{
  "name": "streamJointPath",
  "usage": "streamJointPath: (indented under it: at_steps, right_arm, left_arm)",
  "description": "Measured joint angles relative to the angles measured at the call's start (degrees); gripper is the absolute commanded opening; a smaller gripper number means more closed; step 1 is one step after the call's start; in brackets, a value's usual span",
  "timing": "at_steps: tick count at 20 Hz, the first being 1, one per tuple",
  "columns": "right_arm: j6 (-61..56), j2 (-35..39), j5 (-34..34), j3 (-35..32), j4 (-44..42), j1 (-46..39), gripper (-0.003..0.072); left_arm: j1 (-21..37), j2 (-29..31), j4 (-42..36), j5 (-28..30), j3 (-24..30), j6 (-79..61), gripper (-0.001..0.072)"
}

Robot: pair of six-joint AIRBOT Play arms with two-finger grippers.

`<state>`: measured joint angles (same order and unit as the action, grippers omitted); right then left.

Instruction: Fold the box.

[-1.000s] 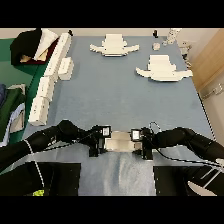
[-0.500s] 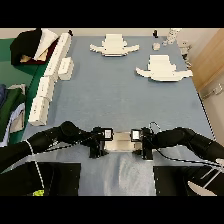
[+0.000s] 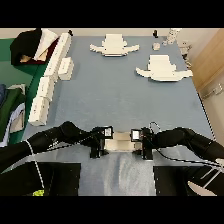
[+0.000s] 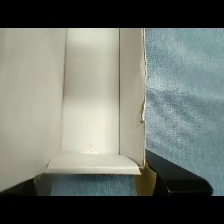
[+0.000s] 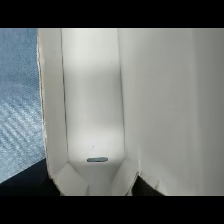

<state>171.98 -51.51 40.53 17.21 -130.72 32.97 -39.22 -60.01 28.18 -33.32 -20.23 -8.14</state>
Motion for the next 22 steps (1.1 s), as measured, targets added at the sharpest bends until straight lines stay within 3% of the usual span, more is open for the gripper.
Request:
streamJointPath:
  at_steps: [17,18,19,22]
  right_arm:
    - [0.0,0.0,0.0,0.0,-0.02,0.02,0.0512]
    - [0.0,0.0,0.0,0.0,-0.02,0.02,0.0512]
    - [0.02,0.0,0.02,0.0,-0.02,0.02,0.0512]
    - [0.0,0.0,0.02,0.0,0.0,0.02,0.0512]
  left_arm:
    - [1.36,0.07,0.57,-2.38,0.0,-1.31,0.07]
    - [1.38,0.07,0.57,-2.4,0.0,-1.33,0.0605]
    - [1.38,0.07,0.55,-2.36,-0.02,-1.38,0.0459]
    - [1.38,0.07,0.57,-2.36,-0.04,-1.44,0.0455]
